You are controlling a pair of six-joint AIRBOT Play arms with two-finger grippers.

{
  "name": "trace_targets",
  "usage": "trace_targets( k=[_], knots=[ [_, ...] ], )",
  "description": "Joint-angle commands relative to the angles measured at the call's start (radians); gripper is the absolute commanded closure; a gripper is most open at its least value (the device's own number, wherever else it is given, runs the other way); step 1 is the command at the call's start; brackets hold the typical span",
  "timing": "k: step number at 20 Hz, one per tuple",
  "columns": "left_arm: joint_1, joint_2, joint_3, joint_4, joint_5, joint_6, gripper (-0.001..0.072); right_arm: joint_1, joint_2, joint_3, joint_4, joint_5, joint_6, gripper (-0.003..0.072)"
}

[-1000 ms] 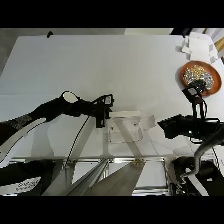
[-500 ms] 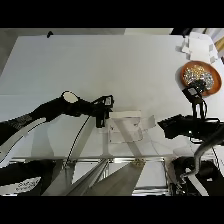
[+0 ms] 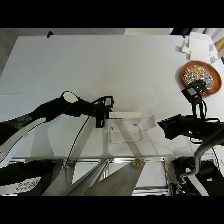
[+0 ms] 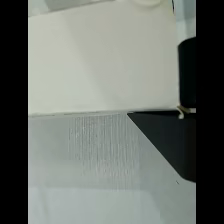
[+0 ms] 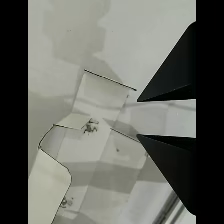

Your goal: Fold the box and place the chain.

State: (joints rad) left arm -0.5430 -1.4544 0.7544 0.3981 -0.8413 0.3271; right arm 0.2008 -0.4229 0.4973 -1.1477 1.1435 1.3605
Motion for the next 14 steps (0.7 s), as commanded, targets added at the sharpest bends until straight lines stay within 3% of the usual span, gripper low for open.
trace_targets(
  k=[1, 14],
  knots=[
    [-0.001, -0.001, 0.002, 0.001, -0.058, 0.077, 0.0707, 0.001, 0.001, 0.0, 0.001, 0.0, -0.007, 0.0452],
    [-0.001, -0.016, 0.063, 0.006, -0.019, 0.08, 0.0706, 0.001, 0.001, 0.0, 0.0, 0.0, -0.008, 0.0452]
  ],
)
